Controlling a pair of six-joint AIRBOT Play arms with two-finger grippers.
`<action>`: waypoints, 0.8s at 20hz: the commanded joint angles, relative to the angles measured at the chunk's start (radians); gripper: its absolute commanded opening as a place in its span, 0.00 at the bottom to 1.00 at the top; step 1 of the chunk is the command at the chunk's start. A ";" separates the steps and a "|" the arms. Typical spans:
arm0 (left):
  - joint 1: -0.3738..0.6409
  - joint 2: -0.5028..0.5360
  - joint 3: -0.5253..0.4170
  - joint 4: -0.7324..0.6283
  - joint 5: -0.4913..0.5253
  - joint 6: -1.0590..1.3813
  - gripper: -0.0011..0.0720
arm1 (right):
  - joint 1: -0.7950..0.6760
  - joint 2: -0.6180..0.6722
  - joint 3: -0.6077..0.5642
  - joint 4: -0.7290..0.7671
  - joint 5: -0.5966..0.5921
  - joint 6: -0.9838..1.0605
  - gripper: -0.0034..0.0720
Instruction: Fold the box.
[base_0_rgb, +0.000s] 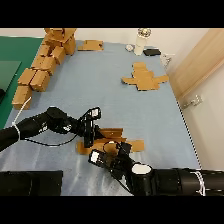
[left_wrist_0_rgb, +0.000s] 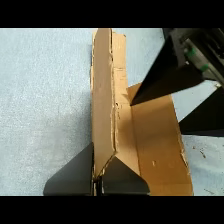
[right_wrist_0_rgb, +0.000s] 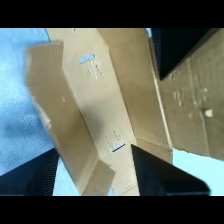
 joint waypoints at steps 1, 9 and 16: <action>0.001 0.001 0.001 0.000 0.000 0.000 0.03 | -0.036 0.014 0.002 0.010 0.002 0.009 1.00; 0.000 0.001 0.001 0.000 -0.001 0.000 0.03 | -0.151 0.233 -0.109 0.013 0.074 -0.051 1.00; 0.001 0.001 0.001 0.000 0.000 0.000 0.03 | -0.305 0.291 -0.148 0.121 0.132 -0.262 1.00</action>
